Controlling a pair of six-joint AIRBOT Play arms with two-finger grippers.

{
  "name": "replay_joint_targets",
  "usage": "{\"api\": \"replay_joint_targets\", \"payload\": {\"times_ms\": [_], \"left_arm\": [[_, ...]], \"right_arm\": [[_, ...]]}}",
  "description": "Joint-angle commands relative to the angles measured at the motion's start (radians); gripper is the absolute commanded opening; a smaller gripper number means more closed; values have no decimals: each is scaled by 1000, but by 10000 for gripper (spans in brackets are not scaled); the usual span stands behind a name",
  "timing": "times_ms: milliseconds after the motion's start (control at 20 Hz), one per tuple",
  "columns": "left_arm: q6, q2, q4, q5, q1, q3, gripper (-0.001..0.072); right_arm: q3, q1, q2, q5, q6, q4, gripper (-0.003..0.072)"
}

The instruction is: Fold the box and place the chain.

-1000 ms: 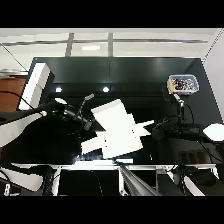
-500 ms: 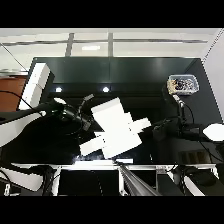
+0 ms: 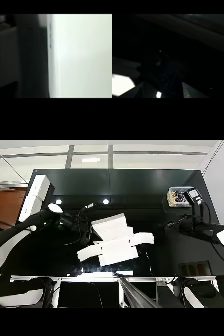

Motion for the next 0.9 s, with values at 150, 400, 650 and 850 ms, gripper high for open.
{"api": "replay_joint_targets", "payload": {"times_ms": [150,400,650,850], "left_arm": [[211,162,103,292,-151,-60,27],[214,121,100,378,-157,-73,26],[217,119,101,401,-166,-105,26],[217,119,101,435,-192,-137,27]], "right_arm": [[13,-8,1,-43,-12,-45,554],[12,-2,-6,-25,-166,-26,554],[-35,41,-16,-33,-216,47,554],[-103,93,-24,-73,-217,66,554]]}}
